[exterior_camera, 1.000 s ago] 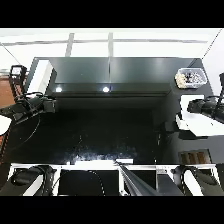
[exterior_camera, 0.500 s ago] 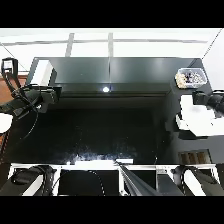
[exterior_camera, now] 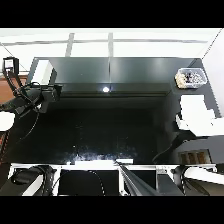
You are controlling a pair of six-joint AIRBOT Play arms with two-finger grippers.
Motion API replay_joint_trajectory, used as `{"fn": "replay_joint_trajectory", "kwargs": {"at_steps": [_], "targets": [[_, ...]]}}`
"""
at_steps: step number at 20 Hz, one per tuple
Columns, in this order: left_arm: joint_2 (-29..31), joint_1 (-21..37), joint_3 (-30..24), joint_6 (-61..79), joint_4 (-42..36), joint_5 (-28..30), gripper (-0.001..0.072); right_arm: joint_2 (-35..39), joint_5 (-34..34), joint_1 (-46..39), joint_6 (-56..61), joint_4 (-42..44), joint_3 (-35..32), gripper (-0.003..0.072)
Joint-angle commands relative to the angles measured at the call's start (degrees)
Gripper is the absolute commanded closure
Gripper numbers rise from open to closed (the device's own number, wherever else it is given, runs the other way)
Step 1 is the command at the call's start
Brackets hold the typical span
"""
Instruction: Fold the box and place the chain.
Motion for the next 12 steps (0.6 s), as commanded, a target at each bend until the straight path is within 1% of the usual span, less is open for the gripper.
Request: {"fn": "replay_joint_trajectory", "kwargs": {"at_steps": [1,2,3,4,6,7,9,10,12], "targets": [[-0.3,0.0,0.0,0.2,0.0,0.1,0.0,-7.2,9.7,-4.9,-12.7,7.2,6.3,-0.0022],[-0.3,0.0,0.0,0.2,0.0,0.1,0.0,-8.0,10.0,-5.3,-16.5,9.5,6.8,-0.0021],[-0.3,-0.1,0.0,0.2,0.0,0.1,-0.0001,-9.4,11.3,-5.6,-19.3,10.9,7.8,0.0078],[-0.3,-0.1,0.0,0.2,0.0,0.1,0.0,-10.6,12.3,-5.8,-21.4,11.8,8.6,0.0087],[-0.3,-0.1,0.0,0.2,0.0,0.0,0.0,-11.9,11.5,-5.9,-23.1,12.2,9.0,0.0087],[-0.3,-0.1,0.0,0.2,0.0,0.0,0.0,-11.9,11.0,-5.9,-24.8,13.1,9.0,0.0157],[-0.3,-0.1,0.0,0.2,0.0,0.1,0.0,-11.9,11.5,-5.9,-27.7,16.2,9.0,0.0531],[-0.3,-0.1,0.0,0.2,0.0,0.2,0.0,-11.9,12.6,-6.0,-27.7,17.1,9.0,0.0679],[-0.3,-0.1,0.0,0.2,-0.2,0.2,0.0,-11.7,16.2,-6.4,-29.0,20.7,9.0,0.0681]]}}
